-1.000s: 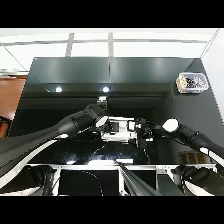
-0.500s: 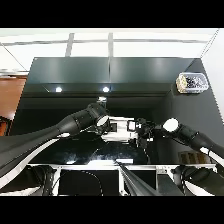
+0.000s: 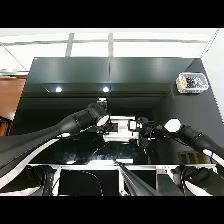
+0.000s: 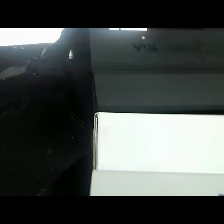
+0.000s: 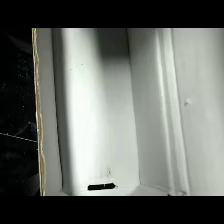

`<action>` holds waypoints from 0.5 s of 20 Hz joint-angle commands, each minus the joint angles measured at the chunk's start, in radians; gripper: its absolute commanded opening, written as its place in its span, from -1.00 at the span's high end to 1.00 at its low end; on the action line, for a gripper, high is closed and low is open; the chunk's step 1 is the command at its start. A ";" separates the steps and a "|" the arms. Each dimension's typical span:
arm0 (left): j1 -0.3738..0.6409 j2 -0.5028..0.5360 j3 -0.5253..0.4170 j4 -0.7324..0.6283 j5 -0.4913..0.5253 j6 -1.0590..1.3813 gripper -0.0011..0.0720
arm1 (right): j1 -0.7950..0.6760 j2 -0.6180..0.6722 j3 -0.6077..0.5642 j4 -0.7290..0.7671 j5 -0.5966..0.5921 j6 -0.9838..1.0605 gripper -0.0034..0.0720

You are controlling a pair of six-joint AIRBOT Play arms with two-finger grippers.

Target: Fold the box and place the chain.

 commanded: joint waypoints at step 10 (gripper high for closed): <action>0.001 0.002 0.003 0.008 -0.041 0.004 0.90 | -0.038 0.139 0.000 -0.222 0.149 0.156 -0.76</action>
